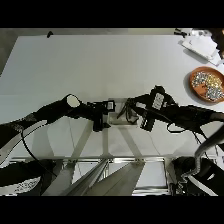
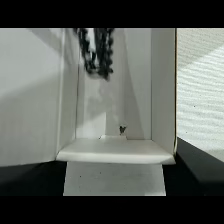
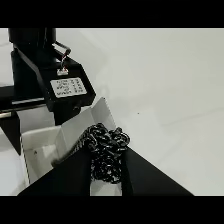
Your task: Fold the box and place the chain.
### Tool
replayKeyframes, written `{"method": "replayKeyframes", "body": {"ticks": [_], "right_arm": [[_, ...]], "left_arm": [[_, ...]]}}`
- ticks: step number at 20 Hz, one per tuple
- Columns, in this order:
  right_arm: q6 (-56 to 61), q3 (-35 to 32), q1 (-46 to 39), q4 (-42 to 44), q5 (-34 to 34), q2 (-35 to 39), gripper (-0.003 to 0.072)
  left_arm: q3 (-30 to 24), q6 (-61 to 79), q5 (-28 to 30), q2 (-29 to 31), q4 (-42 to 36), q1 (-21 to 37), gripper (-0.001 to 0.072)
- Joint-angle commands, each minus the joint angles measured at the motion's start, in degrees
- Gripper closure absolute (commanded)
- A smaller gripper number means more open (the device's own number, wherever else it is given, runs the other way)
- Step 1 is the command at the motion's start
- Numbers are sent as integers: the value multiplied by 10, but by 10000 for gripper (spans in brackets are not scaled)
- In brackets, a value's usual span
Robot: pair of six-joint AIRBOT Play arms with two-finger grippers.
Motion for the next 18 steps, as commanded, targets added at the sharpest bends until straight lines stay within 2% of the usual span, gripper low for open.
{"method": "replayKeyframes", "body": {"ticks": [1,6,11,18], "right_arm": [[3,1,2,3,11,-10,678],[6,1,1,0,53,-71,678],[81,1,1,-66,53,-149,677],[140,1,1,-68,55,-240,677]], "left_arm": [[0,0,0,0,0,0,257],[0,0,0,0,0,0,257],[0,0,0,0,0,0,257],[0,0,0,0,0,0,257]]}}
